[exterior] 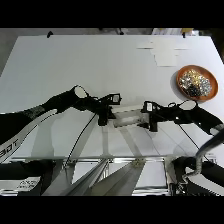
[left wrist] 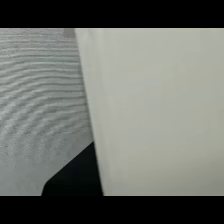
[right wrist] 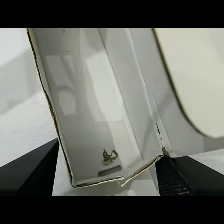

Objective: Fold the box and place the chain.

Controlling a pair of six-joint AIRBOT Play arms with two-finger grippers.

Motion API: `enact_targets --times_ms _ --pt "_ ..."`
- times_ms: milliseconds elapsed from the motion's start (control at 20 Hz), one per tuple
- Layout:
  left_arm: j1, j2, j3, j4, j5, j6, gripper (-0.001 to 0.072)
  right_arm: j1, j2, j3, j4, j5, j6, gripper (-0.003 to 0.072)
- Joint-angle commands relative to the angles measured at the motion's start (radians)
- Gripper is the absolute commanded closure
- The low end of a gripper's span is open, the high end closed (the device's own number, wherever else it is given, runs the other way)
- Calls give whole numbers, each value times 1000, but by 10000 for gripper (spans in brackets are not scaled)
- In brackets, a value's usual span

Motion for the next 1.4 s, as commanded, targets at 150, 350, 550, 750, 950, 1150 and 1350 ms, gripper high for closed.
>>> enact_targets --times_ms 150,350,550,750,950,1150,1350 --pt "-1 0 0 -2 1 0 700 11 -3 -2 -89 69 91 67" --pt "-1 0 0 -2 1 0 700 51 -3 -34 -83 47 93 69" --pt "-1 0 0 -2 1 0 700 54 -3 -45 -77 3 89 71" --pt "-1 0 0 -2 1 0 700 54 -3 -46 -89 -7 82 91" --pt "-1 0 0 -2 1 0 700 54 -3 -46 -107 -23 82 92" --pt "-1 0 0 -2 1 0 700 54 -3 -46 -105 -24 77 111" --pt "-1 0 0 -2 1 0 700 54 -3 -53 -87 -44 55 150"
